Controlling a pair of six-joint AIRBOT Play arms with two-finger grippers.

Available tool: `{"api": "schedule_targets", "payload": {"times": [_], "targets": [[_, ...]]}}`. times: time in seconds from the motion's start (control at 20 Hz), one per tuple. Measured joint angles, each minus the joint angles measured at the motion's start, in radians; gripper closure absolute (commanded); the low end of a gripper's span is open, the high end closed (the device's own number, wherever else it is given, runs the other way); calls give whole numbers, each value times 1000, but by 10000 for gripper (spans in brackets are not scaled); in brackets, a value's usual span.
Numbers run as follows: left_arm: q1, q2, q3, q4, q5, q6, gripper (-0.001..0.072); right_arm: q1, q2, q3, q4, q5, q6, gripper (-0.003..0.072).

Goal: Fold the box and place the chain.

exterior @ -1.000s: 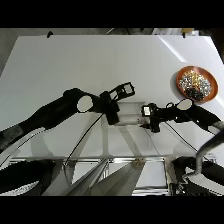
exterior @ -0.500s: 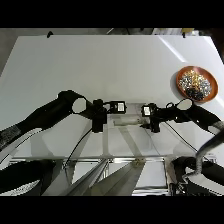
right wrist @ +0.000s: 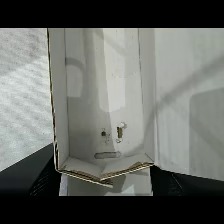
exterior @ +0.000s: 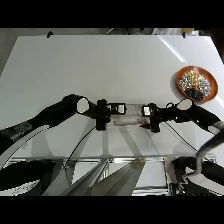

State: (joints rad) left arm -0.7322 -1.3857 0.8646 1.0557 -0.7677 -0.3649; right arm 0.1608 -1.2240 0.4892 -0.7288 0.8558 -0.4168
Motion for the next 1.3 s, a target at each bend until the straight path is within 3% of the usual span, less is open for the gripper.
{"api": "schedule_targets", "payload": {"times": [0.7,0.75,0.85,1.1,1.2,1.3], "targets": [[-54,-40,-1,-177,115,71,558,0,0,0,0,1,0,280],[-58,-42,-1,-186,117,71,531,0,0,0,0,1,0,280],[-63,-45,-1,-200,117,71,359,0,0,0,-1,1,-1,280],[-66,-46,-1,-209,99,70,361,0,0,0,-1,0,-1,280],[-66,-45,-1,-210,92,66,422,0,0,0,-1,0,-2,280],[-62,-34,-1,-207,68,45,583,0,0,0,-1,0,-3,280]]}}
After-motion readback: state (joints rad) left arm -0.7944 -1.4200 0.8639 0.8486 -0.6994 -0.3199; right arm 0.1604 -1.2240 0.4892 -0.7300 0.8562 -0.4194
